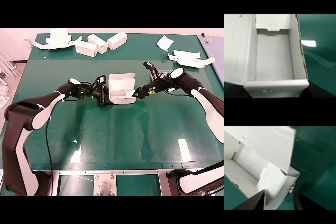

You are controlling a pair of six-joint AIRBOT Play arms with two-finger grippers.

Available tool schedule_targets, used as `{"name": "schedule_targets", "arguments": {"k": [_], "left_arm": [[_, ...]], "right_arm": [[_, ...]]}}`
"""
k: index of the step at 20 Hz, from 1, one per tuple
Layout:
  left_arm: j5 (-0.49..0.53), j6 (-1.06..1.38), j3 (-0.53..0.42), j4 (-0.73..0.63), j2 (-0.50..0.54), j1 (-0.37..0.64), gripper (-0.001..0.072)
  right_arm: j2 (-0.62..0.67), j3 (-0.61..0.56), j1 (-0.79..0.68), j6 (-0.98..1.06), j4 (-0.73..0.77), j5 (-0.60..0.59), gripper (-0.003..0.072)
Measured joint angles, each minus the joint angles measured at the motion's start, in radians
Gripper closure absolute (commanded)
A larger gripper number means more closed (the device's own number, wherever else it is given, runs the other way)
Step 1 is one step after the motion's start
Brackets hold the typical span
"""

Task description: Fold the box and place the chain.

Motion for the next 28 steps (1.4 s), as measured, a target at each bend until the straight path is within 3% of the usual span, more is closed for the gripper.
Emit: {"name": "schedule_targets", "arguments": {"k": [7, 10, 12, 28], "left_arm": [[0.001, -0.002, 0.0, 0.0, 0.0, 0.001, 0.0243], [0.001, -0.001, 0.0, 0.0, 0.0, 0.001, 0.0243], [0.001, 0.001, 0.0, 0.0, 0.0, 0.0, 0.0243], [0.006, 0.0, 0.0, 0.0, 0.0, 0.001, 0.0243]], "right_arm": [[0.0, 0.04, 0.04, 0.075, -0.028, -0.003, 0.0269], [0.0, 0.061, 0.069, 0.148, -0.108, -0.004, 0.0271], [0.0, 0.071, 0.088, 0.213, -0.173, -0.004, 0.0321], [-0.102, 0.225, 0.224, 0.603, -0.486, 0.038, 0.0323]]}}
